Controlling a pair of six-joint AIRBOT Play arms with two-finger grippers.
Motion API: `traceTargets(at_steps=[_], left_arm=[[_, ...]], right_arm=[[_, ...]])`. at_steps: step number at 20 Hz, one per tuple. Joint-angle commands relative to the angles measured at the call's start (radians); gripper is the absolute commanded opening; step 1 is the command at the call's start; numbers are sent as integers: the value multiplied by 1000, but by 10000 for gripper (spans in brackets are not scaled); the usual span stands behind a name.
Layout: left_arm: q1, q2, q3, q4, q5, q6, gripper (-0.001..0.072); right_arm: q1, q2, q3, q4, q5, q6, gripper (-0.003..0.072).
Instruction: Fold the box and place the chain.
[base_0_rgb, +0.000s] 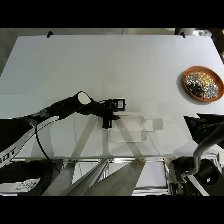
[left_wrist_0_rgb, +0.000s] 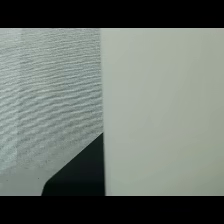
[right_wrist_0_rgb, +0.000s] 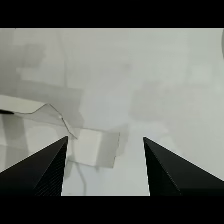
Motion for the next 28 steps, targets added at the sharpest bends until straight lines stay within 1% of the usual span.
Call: traceTargets(at_steps=[1, 3, 8, 21, 28], left_arm=[[1, -1, -1, -37, 7, 0, 2], [1, -1, -1, -66, 10, 0, 2], [1, -1, -1, -64, 27, 0, 2], [1, -1, -1, -81, 27, -26, 3], [1, 0, -1, -77, 31, 56, 3]], right_arm=[[0, 1, 1, -1, 0, 0, 522], [0, 1, 1, -1, 0, 0, 522], [0, 1, 1, -1, 0, 0, 522], [0, 1, 1, -3, 0, 0, 522], [0, 1, 1, -3, 0, 0, 522]])
